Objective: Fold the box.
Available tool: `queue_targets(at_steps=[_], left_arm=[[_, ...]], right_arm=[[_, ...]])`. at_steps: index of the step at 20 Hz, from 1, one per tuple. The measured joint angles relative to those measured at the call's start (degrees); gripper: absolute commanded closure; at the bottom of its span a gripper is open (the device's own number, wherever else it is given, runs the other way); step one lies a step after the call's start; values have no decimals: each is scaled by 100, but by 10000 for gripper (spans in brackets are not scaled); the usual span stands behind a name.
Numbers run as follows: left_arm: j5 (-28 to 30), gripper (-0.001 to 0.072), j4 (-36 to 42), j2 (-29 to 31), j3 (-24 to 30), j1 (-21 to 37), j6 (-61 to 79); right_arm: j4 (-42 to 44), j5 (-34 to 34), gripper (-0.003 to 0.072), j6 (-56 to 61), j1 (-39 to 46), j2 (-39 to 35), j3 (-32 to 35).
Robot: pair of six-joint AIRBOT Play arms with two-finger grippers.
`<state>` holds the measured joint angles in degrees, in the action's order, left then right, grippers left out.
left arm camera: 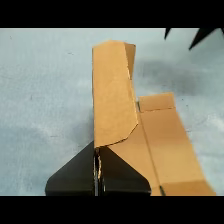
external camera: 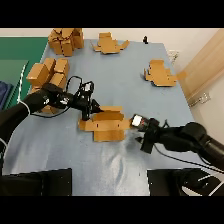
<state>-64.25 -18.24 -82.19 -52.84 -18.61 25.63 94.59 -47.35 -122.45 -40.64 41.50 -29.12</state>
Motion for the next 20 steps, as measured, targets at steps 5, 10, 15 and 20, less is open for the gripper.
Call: queue_targets(at_steps=[5,10,15,20], left_arm=[[105,692,61,114,262,39,166],[149,691,-81,120,315,35,188],[98,690,-131,120,323,44,190],[35,691,-157,120,326,39,186]], right_arm=[[-188,791,187,-2,-752,1075,-2],[-295,1943,187,-13,-935,1947,-37],[-402,2496,187,-15,-973,2146,-186],[-431,2105,187,-13,-975,2144,-402]])
